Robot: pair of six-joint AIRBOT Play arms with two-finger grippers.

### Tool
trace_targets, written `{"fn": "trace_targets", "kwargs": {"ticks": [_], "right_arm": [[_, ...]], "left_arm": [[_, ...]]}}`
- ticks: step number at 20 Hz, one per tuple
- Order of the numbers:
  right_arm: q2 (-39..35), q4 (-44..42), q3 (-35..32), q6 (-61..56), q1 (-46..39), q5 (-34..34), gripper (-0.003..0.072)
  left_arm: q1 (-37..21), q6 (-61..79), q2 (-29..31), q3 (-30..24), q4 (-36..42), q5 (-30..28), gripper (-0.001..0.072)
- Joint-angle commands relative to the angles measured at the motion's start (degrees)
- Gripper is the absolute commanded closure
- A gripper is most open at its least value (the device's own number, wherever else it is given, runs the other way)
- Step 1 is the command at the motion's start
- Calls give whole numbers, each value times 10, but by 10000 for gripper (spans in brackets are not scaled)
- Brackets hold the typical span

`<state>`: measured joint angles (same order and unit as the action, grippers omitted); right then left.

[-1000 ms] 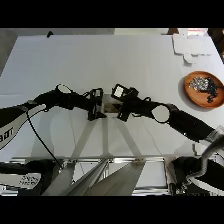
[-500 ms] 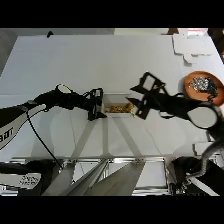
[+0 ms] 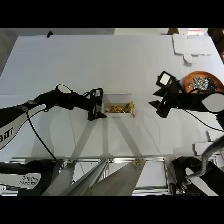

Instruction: Fold the box and place the chain.

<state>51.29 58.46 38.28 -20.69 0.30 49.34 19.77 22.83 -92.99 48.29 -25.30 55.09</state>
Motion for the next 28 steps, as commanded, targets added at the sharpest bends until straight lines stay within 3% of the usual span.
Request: {"fn": "trace_targets", "kwargs": {"ticks": [1, 5, 9, 16, 19, 20, 22, 24, 25, 28], "right_arm": [[78, 0, -2, 132, 2, 10, 238], [178, -101, -1, 305, -1, 0, 132], [246, -264, 0, 451, -1, -6, 131], [299, -356, 0, 525, -1, -7, 134], [301, -367, 0, 525, -1, -8, 172], [301, -366, 0, 525, -1, -10, 209], [301, -366, 0, 525, -1, -10, 472], [301, -361, 0, 525, -1, -10, 633], [300, -356, 0, 525, -1, -10, 668], [300, -320, 0, 525, -1, -25, 668]], "left_arm": [[0, 0, 0, 0, 0, 0, 552], [0, 0, 0, 0, 0, 0, 552], [0, 0, 0, 0, 0, 0, 552], [0, 0, 0, 0, 0, 0, 552], [0, 0, 0, 0, 0, 0, 552], [0, 0, 0, 0, 0, 0, 552], [0, 0, 0, 0, 0, 0, 552], [0, 0, 0, 0, 0, 0, 552], [0, 0, 0, 0, 0, 0, 552], [0, 0, 0, 0, 0, 0, 552]]}}
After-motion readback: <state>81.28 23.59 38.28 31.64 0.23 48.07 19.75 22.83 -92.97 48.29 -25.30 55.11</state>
